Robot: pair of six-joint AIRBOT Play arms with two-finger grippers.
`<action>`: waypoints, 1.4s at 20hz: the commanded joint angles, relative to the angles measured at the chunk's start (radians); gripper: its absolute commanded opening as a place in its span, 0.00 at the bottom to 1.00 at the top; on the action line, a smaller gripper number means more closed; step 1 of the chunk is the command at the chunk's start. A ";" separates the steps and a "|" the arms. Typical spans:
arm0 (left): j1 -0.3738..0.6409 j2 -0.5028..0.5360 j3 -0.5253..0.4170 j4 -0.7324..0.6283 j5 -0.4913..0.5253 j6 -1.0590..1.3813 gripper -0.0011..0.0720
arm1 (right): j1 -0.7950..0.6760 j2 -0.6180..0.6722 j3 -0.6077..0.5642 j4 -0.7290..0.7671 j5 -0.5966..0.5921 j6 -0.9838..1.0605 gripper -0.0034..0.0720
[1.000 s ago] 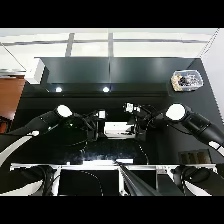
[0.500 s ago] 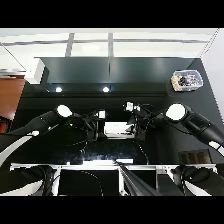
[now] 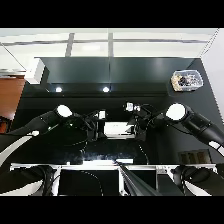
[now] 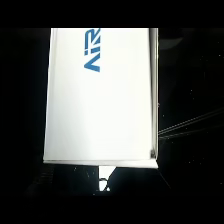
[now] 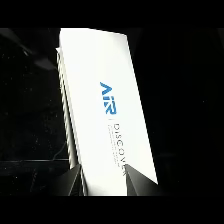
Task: Fold the box and place the chain.
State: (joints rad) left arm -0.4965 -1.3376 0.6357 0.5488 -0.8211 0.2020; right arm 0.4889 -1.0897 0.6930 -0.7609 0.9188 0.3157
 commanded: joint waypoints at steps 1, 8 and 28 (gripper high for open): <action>0.000 -0.001 -0.001 0.000 0.001 -0.001 0.60 | 0.001 0.000 0.001 0.000 0.006 0.003 0.46; 0.000 -0.001 -0.001 0.000 0.001 -0.001 0.60 | 0.000 0.000 0.001 0.000 0.018 0.010 0.72; 0.000 -0.001 -0.001 0.000 0.001 0.000 0.60 | 0.001 -0.007 0.001 -0.003 -0.010 0.010 0.38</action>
